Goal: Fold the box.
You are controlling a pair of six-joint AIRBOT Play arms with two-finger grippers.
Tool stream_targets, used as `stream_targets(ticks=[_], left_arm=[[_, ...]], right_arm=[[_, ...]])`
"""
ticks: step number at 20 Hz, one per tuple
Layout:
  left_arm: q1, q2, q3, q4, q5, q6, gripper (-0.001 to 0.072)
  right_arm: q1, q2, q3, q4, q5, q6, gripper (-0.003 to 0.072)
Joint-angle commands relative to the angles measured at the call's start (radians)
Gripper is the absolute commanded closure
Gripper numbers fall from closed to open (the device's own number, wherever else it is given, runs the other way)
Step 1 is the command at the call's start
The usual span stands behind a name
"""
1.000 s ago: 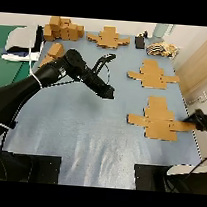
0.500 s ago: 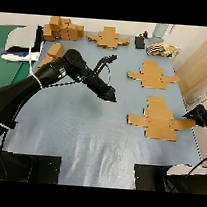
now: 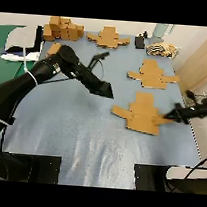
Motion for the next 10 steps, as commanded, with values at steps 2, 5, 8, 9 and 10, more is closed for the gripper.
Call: stream_targets(ticks=[2, 5, 8, 9, 10], left_arm=[[0.191, -0.001, -0.014, 0.039, -0.107, -0.003, 0.0186], [0.302, -0.001, -0.058, 0.042, -0.161, 0.008, 0.0186], [0.348, -0.001, -0.098, 0.042, -0.165, 0.023, 0.0186], [0.350, -0.001, -0.102, 0.043, -0.177, 0.032, 0.0186], [0.349, -0.002, -0.103, 0.043, -0.185, 0.034, 0.0186]], right_arm=[[0.369, 0.071, -0.088, 0.167, 0.156, 0.056, 0.0683], [0.575, 0.141, -0.176, 0.154, 0.426, 0.117, 0.0682], [0.673, 0.143, -0.181, 0.138, 0.472, 0.128, 0.0366], [0.681, 0.143, -0.179, 0.133, 0.470, 0.129, 0.0348], [0.682, 0.143, -0.179, 0.132, 0.470, 0.131, 0.0349]])
